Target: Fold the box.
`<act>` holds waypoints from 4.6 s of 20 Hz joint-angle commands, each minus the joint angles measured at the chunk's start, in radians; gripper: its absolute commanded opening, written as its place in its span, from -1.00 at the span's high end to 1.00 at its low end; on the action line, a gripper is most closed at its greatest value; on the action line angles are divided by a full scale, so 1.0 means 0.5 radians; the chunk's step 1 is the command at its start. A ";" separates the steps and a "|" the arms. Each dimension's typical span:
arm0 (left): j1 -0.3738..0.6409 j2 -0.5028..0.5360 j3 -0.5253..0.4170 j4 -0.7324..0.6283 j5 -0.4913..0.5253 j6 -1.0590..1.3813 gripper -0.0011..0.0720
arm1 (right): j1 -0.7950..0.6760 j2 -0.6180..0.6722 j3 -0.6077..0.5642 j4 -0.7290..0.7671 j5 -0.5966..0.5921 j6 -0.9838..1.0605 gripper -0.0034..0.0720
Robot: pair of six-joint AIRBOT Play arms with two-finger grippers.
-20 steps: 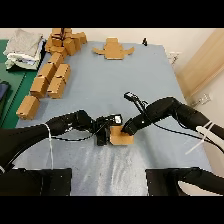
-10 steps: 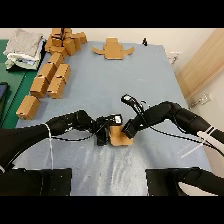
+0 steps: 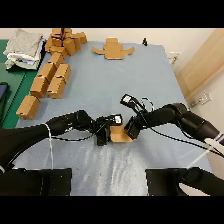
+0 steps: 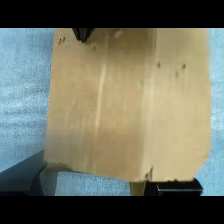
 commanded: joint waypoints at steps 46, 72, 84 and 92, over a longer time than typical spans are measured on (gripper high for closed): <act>0.002 0.002 0.000 0.001 0.001 0.000 -0.34 | 0.651 0.332 -0.320 -0.775 0.494 -0.375 0.58; 0.002 0.002 0.000 0.001 0.001 0.001 -0.34 | 0.649 0.307 -0.320 -0.848 0.503 -0.369 0.49; 0.002 0.002 0.000 0.001 0.001 0.001 -0.34 | 0.649 0.307 -0.320 -0.848 0.506 -0.353 0.69; 0.002 0.002 0.000 0.001 0.001 0.001 -0.34 | 0.649 0.306 -0.283 -0.841 0.485 -0.352 0.69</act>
